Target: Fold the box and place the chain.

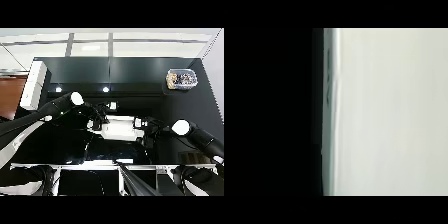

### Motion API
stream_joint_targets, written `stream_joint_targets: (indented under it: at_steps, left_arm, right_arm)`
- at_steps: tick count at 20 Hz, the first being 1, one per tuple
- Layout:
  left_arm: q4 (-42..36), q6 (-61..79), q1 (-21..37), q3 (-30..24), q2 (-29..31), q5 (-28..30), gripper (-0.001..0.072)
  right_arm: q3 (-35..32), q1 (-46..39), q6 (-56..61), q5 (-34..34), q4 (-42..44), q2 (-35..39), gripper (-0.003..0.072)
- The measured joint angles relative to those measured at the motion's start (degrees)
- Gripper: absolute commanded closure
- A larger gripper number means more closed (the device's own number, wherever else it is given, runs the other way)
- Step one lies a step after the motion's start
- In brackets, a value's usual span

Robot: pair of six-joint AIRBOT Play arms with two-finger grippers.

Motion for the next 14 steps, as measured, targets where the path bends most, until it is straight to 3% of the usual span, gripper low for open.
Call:
stream_joint_targets:
  at_steps: [14]
  left_arm:
    - [-0.02, -0.04, 0.0, 0.0, 0.0, -0.61, 0.0684]
  right_arm:
    - [3.13, -1.33, -3.72, -1.36, -0.42, 1.53, -0.0021]
